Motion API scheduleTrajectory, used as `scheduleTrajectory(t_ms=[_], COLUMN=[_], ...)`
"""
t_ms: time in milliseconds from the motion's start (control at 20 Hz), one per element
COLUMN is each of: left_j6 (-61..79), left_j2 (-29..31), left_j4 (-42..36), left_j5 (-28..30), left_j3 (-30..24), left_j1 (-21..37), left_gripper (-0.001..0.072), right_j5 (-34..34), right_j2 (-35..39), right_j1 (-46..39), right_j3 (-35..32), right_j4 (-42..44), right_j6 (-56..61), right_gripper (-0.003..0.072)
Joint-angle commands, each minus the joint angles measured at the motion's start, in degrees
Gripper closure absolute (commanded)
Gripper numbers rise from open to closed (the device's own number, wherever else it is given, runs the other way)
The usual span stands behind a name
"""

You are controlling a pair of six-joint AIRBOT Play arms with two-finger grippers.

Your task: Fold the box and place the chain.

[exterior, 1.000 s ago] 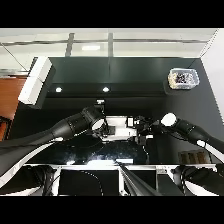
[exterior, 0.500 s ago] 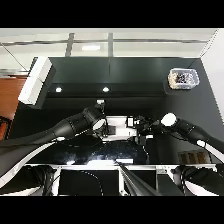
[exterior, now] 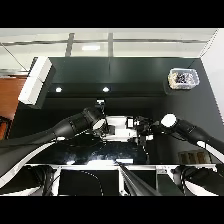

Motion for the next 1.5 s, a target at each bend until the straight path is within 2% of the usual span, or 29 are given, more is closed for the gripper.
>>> scheduleTrajectory(t_ms=[0, 250, 600, 850, 900, 950, 1000, 1050, 1100, 1150, 1450], left_j6=[0.13, 0.13, 0.13, 0.13, 0.13, 0.13, 0.13, 0.13, 0.13, 0.13, 0.13], left_j2=[0.11, 0.35, 0.31, 0.28, 0.24, 0.20, 0.20, 0.20, 0.20, 0.20, 0.20], left_j4=[-0.04, -0.04, -0.02, -0.02, -0.02, -0.02, -0.04, -0.07, -0.09, -0.17, -0.17], left_j5=[-0.61, -1.40, -1.38, -1.25, -1.25, -1.25, -1.25, -1.25, -1.25, -1.25, -1.20], left_j3=[0.04, 0.04, 0.02, 0.02, 0.02, 0.02, 0.02, 0.02, 0.02, 0.02, 0.02], left_j1=[0.00, 0.09, 0.09, 0.09, 0.09, 0.09, 0.09, 0.09, 0.09, 0.09, 0.09], left_gripper=[0.0682, 0.0681, 0.0680, 0.0680, 0.0680, 0.0680, 0.0680, 0.0681, 0.0680, 0.0680, 0.0680], right_j5=[1.03, 4.35, 7.50, 7.41, 7.41, 7.43, 7.41, 7.41, 7.43, 7.41, 6.34], right_j2=[2.99, 11.65, 9.90, 9.33, 9.29, 9.18, 9.03, 8.96, 8.96, 8.96, 7.34], right_j1=[-0.04, -1.77, -2.05, -2.08, -2.05, -2.05, -2.05, -2.05, -2.05, -2.05, -2.03], right_j3=[0.02, 0.02, 0.00, -0.02, -0.11, -0.13, -0.13, -0.13, -0.13, -0.13, -0.13], right_j4=[-1.22, -8.07, -6.58, -5.29, -5.22, -5.20, -5.25, -4.96, -4.00, -2.62, 5.88], right_j6=[0.81, 6.19, 6.54, 6.54, 6.51, 6.56, 6.56, 6.60, 6.67, 6.86, 7.06], right_gripper=[0.0043, 0.0044, 0.0045, 0.0056, 0.0096, 0.0208, 0.0209, 0.0316, 0.0508, 0.0564, 0.0556])
